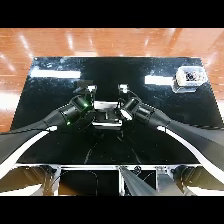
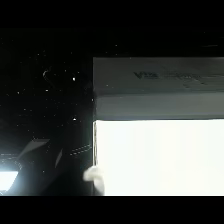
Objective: Fold the box and place the chain.
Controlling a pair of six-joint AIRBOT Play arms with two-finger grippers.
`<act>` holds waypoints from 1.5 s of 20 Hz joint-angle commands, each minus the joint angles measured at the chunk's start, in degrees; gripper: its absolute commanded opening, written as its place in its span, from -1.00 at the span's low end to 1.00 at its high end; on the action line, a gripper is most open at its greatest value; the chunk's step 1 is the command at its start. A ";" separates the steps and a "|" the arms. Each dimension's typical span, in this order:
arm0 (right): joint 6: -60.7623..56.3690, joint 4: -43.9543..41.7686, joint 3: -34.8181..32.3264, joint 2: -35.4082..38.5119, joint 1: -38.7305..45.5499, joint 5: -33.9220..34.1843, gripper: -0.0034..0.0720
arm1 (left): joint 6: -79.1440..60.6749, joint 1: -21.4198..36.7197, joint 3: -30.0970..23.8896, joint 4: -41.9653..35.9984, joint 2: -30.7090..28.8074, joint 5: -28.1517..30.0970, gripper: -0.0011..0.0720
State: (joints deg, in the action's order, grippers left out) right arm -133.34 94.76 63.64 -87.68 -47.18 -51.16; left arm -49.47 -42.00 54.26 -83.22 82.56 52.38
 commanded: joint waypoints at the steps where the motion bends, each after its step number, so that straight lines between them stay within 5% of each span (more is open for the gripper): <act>1: 0.39 -0.20 0.15 -0.37 0.02 0.37 -0.21 | 0.00 -0.02 0.02 -0.17 0.04 -0.13 -0.90; 13: 1.77 -0.26 0.15 -1.90 0.02 -0.09 -0.21 | 0.00 -0.02 0.02 -0.15 0.04 -0.15 -0.90; 16: 3.56 -1.22 0.15 -1.90 0.02 0.09 -0.71 | 0.00 -0.02 0.02 -0.15 0.04 -0.13 -0.90; 27: 5.66 -3.48 0.15 -1.90 0.02 0.87 -0.79 | 0.00 -0.02 0.02 -0.15 0.04 -0.15 -0.90; 28: 5.66 -3.76 0.17 -1.90 0.02 1.03 -0.02 | 0.00 -0.02 0.02 -0.15 0.04 -0.15 -0.90; 29: 5.68 -3.72 0.17 -1.90 0.02 1.07 0.48 | 0.00 -0.02 0.02 -0.15 0.04 -0.15 -0.90; 30: 6.03 -3.74 0.17 -1.88 0.02 1.05 0.33 | 0.00 -0.02 0.02 -0.15 0.04 -0.15 -0.90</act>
State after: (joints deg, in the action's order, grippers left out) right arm -127.48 90.45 63.86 -89.54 -47.18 -49.06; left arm -49.56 -42.00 54.22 -83.24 82.56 52.31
